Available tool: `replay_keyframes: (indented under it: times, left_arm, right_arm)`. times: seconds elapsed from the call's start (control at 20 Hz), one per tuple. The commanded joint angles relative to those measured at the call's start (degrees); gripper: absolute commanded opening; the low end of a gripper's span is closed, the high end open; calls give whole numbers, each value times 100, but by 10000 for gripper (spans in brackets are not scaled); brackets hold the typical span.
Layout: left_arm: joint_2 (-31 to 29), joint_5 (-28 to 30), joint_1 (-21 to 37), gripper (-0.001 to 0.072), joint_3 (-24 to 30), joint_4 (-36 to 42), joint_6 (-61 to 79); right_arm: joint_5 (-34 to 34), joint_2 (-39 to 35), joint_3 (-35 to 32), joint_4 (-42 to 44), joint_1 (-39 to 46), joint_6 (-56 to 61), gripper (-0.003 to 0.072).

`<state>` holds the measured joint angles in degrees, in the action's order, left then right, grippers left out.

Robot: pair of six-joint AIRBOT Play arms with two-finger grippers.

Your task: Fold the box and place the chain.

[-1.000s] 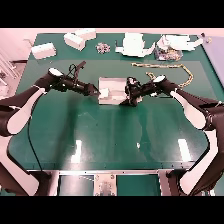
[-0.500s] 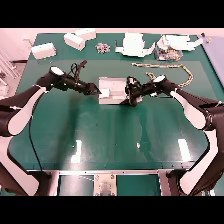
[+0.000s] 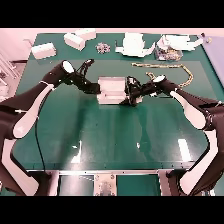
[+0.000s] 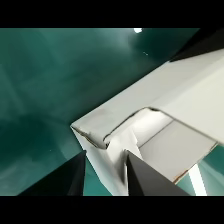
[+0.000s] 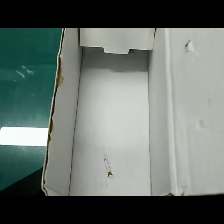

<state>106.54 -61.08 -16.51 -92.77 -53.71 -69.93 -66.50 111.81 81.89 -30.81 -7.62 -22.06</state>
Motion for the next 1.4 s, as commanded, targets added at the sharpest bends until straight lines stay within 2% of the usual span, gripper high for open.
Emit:
replay_keyframes:
  times: [0.0, 0.25, 0.5, 0.75, 0.9, 1.35]
  left_arm:
    - [-4, 105, -203, 299, -103, -514, -597]
    - [-4, -15, -566, 299, -308, -1534, -1602]
    - [-4, -415, -693, 299, -376, -1749, -2157]
    - [-4, -501, -872, 299, -385, -2264, -2767]
    - [2, -651, -984, 299, -570, -2675, -3093]
    - [26, -925, -1088, 299, -723, -2872, -3506]
  right_arm:
    - [-2, 2, 2, -11, -2, 0, 588]
    - [-2, 2, 2, -11, -2, 0, 588]
    - [-2, 2, 2, -11, -2, 0, 588]
    - [-2, 2, 2, -13, -2, 0, 588]
    - [-2, 2, 2, -11, -2, 0, 587]
    - [-2, 2, 2, -11, -2, 0, 588]
